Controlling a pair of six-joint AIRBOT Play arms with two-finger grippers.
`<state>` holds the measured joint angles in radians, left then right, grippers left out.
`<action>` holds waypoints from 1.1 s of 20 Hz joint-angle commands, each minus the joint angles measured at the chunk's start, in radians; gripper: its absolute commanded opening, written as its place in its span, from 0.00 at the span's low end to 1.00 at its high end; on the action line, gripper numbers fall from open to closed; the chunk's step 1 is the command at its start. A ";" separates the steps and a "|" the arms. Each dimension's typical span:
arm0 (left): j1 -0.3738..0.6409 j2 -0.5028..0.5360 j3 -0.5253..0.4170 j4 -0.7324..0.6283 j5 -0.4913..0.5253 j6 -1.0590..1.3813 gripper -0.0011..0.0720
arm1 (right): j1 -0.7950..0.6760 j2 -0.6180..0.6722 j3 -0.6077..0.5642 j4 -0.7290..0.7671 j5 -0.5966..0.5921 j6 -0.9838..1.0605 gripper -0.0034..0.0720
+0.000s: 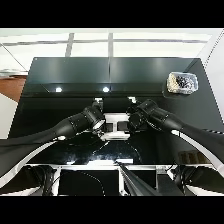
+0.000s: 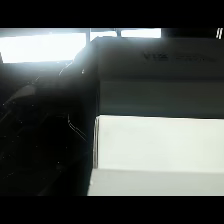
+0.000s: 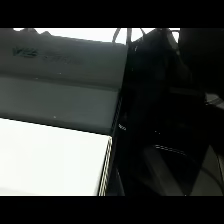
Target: Fold the box and place the chain.
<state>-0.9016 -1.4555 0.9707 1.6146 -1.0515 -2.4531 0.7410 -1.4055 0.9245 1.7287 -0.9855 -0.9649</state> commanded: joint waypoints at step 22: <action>0.000 0.000 0.000 0.001 -0.001 -0.001 0.05 | 0.014 -0.023 0.034 -0.014 -0.017 0.004 0.32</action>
<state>-0.9016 -1.4555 0.9707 1.6157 -1.0512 -2.4512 0.7555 -1.4277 0.9569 1.7134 -0.9890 -0.9684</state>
